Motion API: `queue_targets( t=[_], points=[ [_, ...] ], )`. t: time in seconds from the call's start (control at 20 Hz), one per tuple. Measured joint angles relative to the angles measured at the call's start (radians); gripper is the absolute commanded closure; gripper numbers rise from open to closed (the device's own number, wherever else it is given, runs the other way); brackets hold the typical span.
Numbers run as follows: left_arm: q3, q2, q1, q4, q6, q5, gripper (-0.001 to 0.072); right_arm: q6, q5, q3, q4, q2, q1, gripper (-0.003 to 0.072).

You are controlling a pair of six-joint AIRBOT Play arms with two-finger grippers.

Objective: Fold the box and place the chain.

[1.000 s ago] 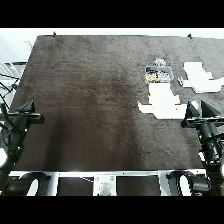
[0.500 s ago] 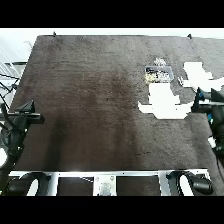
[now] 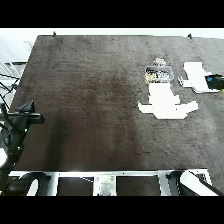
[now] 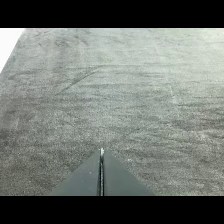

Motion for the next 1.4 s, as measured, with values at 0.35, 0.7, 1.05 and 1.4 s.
queue_targets(
  t=[0.35, 0.7, 1.05, 1.4],
  points=[
    [0.0, 0.0, 0.0, 0.0, 0.0, 0.0, 0.0689, 0.186, 0.505, 0.438, -0.251, -0.447, -0.149, 0.0137],
    [0.0, 0.0, 0.0, 0.0, 0.0, 0.0, 0.0689, 0.229, 0.656, 0.611, -0.368, -0.682, -0.085, 0.0137],
    [0.0, 0.0, 0.0, 0.0, 0.0, 0.0, 0.0689, 0.245, 0.689, 0.637, -0.398, -0.774, -0.055, 0.0137],
    [0.0, 0.0, 0.0, 0.0, 0.0, 0.0, 0.0689, 0.239, 0.779, 0.639, -0.376, -0.859, -0.019, 0.0265]
  ],
)
